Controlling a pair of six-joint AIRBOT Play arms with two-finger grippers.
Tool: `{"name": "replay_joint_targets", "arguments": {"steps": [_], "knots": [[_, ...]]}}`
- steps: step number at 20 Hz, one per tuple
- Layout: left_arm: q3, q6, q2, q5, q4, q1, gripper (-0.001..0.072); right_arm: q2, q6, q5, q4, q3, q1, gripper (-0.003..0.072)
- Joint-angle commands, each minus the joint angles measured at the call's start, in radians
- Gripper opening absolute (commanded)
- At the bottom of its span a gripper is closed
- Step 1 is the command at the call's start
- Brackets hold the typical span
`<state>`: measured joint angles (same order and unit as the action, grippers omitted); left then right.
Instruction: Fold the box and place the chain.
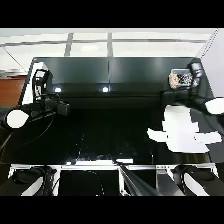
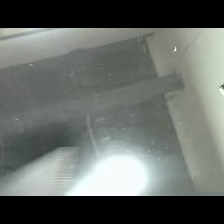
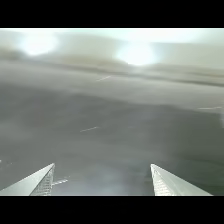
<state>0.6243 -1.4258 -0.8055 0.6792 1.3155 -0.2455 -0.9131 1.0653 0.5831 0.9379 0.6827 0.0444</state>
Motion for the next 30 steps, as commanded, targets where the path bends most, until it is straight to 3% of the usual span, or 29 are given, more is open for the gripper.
{"name": "replay_joint_targets", "arguments": {"steps": [1,3,5,8,10,12,16,17,19,20,24,27,30], "knots": [[0.0,-0.004,-0.01,0.003,-0.048,-0.001,0.0699,-0.003,0.348,0.02,0.448,0.092,0.257,0.0699],[0.0,-0.003,-0.011,0.029,-0.068,-0.005,0.0699,-0.017,0.558,0.061,0.607,0.097,0.522,0.0698],[0.0,-0.004,-0.011,0.03,-0.072,-0.005,0.0699,-0.061,0.5,0.174,0.532,0.097,0.772,0.0698],[0.0,-0.004,-0.012,0.03,-0.08,-0.005,0.0699,-0.169,-0.064,0.406,0.243,0.108,1.02,0.0697],[0.0,-0.003,-0.018,0.03,-0.092,-0.005,0.0699,-0.253,-0.257,0.587,0.172,0.117,1.083,0.0697],[0.0,-0.003,-0.029,0.029,-0.095,-0.005,0.0699,-0.324,-0.337,0.697,0.178,0.118,1.074,0.0697],[0.0,-0.003,-0.052,0.03,-0.105,-0.005,0.0699,-0.371,-0.37,0.679,0.193,0.119,1.001,0.0695],[0.0,-0.003,-0.056,0.031,-0.105,-0.005,0.0699,-0.37,-0.378,0.676,0.193,0.121,0.984,0.0596],[0.0,-0.003,-0.062,0.031,-0.105,-0.005,0.0699,-0.369,-0.378,0.692,0.2,0.14,0.954,0.0215],[0.0,-0.003,-0.064,0.032,-0.105,-0.005,0.0699,-0.364,-0.379,0.715,0.197,0.156,0.937,0.0082],[0.0,-0.003,-0.066,0.031,-0.105,-0.005,0.0699,-0.306,-0.377,0.749,0.127,0.175,0.806,0.0019],[0.0,-0.003,-0.066,0.014,-0.104,-0.005,0.0699,-0.238,-0.276,0.706,0.074,0.161,0.632,0.0018],[0.0,0.008,-0.068,0.02,-0.155,-0.018,0.0699,-0.141,-0.182,0.651,-0.13,0.082,0.449,0.0018]]}}
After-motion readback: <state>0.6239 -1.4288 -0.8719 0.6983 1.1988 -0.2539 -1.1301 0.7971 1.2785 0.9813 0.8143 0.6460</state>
